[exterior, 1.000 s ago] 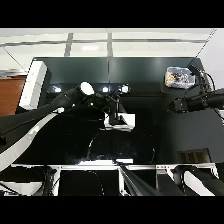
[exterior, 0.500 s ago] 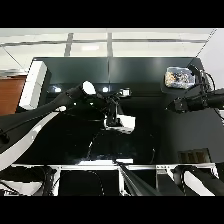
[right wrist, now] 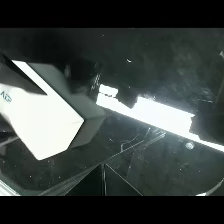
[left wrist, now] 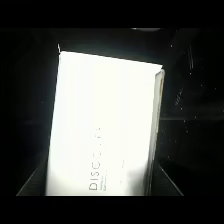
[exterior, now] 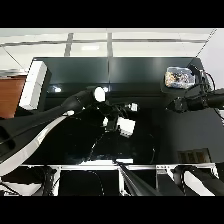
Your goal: Fold the box and place the chain.
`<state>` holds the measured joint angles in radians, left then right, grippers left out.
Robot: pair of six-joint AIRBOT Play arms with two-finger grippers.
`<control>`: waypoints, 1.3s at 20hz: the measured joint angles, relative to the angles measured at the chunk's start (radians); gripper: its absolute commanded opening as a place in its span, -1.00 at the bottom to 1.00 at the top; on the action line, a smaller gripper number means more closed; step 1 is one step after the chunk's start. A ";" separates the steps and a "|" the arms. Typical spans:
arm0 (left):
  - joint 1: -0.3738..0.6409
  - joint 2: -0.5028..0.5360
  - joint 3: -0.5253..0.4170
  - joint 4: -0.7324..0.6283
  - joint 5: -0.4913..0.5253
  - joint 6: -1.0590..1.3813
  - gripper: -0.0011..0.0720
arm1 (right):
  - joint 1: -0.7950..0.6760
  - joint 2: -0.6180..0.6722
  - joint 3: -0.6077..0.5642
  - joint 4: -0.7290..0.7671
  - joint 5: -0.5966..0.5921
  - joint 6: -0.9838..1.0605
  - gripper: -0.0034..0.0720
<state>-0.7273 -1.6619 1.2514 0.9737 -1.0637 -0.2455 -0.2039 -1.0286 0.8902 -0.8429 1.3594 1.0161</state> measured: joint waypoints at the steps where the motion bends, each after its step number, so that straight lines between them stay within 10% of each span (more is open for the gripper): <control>1: -0.013 -0.001 0.005 0.030 0.008 -0.013 0.06 | 0.000 0.000 0.000 0.000 0.000 0.000 -0.88; 11: 0.188 0.127 0.067 0.231 -0.216 -0.494 -0.20 | 0.000 0.000 0.000 -0.001 -0.003 0.001 -0.88; 17: 0.539 0.335 -0.143 0.421 -0.396 -0.933 -0.19 | 0.000 0.000 0.000 0.000 -0.021 0.000 -0.88; 26: 1.168 0.524 -0.414 0.544 -0.302 -1.072 -0.19 | 0.000 0.000 0.000 0.000 -0.056 -0.003 -0.88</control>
<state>0.4408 -1.1381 0.8379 1.5181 -1.3655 -1.3170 -0.2039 -1.0286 0.8902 -0.8433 1.3033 1.0130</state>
